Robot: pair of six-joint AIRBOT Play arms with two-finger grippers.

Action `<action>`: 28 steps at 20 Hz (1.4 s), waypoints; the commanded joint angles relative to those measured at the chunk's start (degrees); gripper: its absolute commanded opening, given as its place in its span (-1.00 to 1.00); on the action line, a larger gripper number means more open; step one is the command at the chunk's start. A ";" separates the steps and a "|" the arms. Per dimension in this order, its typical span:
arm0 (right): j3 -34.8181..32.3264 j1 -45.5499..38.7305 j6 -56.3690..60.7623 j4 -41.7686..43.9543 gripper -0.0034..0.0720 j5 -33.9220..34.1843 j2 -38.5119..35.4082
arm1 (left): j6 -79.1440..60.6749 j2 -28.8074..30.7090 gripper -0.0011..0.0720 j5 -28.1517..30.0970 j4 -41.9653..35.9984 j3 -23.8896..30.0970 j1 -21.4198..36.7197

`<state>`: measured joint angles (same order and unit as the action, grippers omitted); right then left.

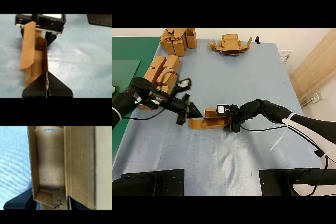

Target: Fold the box.

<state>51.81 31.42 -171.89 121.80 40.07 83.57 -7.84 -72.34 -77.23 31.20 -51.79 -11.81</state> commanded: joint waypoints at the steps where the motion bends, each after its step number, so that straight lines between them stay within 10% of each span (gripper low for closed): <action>1: 0.02 0.00 0.00 0.17 -0.12 -0.98 0.04 | 5.01 0.94 -0.94 15.67 -0.39 1.68 -9.53; 6: 0.02 0.00 0.02 0.20 -0.12 -0.79 0.02 | 7.58 -4.35 -0.94 40.65 -2.60 0.66 -14.25; 12: 0.02 0.00 0.94 0.20 -0.12 -0.55 0.02 | 20.00 -13.31 -0.93 26.01 13.05 -7.17 -14.27; 28: 0.02 0.00 1.53 0.17 -0.12 0.00 0.04 | 21.31 -10.47 -0.94 26.01 20.04 -16.22 -12.17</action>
<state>51.81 31.38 -170.43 121.93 39.55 83.57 12.29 -85.12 -54.15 50.83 -65.21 -25.15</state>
